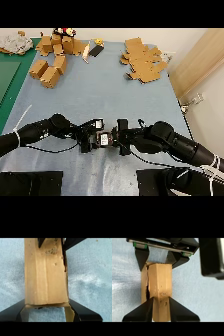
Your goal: Fold the box.
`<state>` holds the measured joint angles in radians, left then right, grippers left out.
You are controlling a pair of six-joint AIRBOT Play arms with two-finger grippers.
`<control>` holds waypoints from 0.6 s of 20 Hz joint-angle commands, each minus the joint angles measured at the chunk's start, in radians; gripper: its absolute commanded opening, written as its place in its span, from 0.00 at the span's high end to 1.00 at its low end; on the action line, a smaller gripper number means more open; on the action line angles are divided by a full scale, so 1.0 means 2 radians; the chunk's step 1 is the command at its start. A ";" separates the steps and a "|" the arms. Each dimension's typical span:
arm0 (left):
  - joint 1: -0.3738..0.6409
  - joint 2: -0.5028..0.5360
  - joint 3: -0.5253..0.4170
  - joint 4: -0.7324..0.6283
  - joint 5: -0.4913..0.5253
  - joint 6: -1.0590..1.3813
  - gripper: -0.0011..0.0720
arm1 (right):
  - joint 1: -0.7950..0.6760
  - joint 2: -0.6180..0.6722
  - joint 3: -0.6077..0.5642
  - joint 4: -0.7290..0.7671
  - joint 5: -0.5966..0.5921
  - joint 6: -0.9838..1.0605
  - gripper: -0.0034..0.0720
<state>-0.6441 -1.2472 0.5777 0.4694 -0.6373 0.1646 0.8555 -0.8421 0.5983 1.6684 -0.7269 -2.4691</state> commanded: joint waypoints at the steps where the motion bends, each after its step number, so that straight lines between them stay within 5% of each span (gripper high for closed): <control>1: 0.000 0.000 0.000 0.000 0.000 0.000 0.38 | 0.001 -0.004 -0.001 0.000 0.002 0.001 0.58; 12: 0.000 0.000 0.000 0.000 0.000 0.000 0.38 | 0.005 -0.016 -0.001 0.015 -0.016 0.010 0.58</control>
